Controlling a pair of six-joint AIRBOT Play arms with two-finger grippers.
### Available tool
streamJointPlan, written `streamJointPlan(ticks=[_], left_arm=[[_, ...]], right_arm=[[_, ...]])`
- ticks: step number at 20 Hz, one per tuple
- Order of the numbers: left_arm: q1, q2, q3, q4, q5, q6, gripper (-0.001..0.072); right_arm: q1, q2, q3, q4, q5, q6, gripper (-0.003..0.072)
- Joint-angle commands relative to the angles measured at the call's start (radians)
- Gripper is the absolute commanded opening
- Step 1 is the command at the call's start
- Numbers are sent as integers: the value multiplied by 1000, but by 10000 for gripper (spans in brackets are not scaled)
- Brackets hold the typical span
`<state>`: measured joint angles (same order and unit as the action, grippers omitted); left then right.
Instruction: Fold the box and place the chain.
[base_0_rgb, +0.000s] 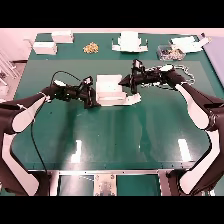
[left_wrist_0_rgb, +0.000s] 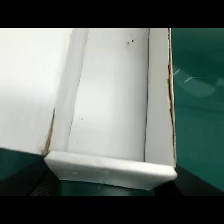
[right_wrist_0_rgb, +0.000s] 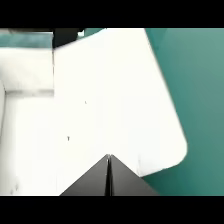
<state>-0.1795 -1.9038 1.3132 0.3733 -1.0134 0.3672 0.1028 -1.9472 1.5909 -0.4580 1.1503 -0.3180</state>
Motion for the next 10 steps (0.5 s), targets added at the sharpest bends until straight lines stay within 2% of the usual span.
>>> streamJointPlan(ticks=[1,6,10], left_arm=[[0,-1,0,0,0,0,533],[0,-1,0,0,1,0,533],[0,-1,0,0,0,0,533]], right_arm=[[3,-35,25,-139,15,50,6],[0,-23,40,-117,54,45,5],[-19,99,40,-91,55,121,2]])
